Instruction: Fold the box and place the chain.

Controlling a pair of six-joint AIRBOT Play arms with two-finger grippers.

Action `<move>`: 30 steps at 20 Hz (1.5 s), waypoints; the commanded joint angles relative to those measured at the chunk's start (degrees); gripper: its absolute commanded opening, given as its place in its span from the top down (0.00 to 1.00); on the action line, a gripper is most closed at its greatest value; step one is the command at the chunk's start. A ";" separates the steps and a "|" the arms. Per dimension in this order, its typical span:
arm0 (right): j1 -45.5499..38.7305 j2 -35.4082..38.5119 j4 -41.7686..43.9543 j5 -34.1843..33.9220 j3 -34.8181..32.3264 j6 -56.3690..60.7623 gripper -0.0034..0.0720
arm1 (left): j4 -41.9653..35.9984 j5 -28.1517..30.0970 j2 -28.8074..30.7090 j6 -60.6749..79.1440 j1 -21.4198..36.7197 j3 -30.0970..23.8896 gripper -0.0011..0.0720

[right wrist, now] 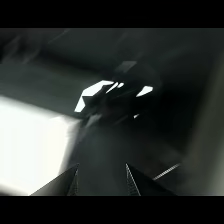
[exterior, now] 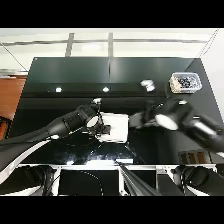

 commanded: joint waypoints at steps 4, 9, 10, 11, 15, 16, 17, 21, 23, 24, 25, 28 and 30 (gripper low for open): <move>-24.90 3.13 -25.18 -4.39 -3.43 -7.02 0.47 | -0.02 0.00 -0.02 -0.04 0.04 0.02 0.94; -50.99 -11.17 3.50 -20.22 3.80 -8.07 0.01 | -0.02 0.00 -0.02 -0.04 0.04 0.02 0.94; -53.37 -15.21 8.26 -19.37 8.15 -8.07 0.01 | 0.00 0.00 -0.02 -0.04 0.04 0.02 0.94; -54.84 -19.45 11.50 -17.53 13.03 -8.02 0.01 | 0.00 0.02 -0.02 -0.04 0.04 0.02 0.94; -55.58 -36.59 13.40 -5.25 33.31 -2.49 0.07 | -0.02 0.00 -0.02 -0.04 0.04 0.02 0.94; -55.58 -39.36 14.80 -4.74 36.30 -1.53 0.07 | -0.02 0.00 -0.02 -0.04 0.04 0.02 0.94; -55.58 -41.70 16.00 -4.92 38.75 -0.63 0.07 | -0.02 0.00 -0.02 -0.04 0.04 0.02 0.94; -55.58 -46.14 19.02 -4.96 41.09 1.40 0.07 | -0.02 0.00 -0.02 -0.04 0.04 0.02 0.94; -55.52 -47.06 21.14 -5.22 41.09 1.75 0.08 | -0.02 0.02 -0.02 -0.04 0.04 0.02 0.94; -55.52 -47.28 21.66 -5.55 41.09 1.77 0.22 | -0.02 0.02 -0.02 -0.04 0.04 0.02 0.94; -55.47 -47.39 21.62 -5.77 41.09 1.92 0.22 | -0.02 -0.02 -0.02 -0.04 0.04 0.02 0.94; -55.43 -47.60 21.64 -5.75 41.09 1.92 0.22 | -0.02 0.00 -0.02 -0.04 0.04 0.02 0.94; -55.41 -47.78 21.62 -5.60 41.07 1.92 0.22 | -0.02 0.02 -0.02 -0.04 0.04 0.02 0.94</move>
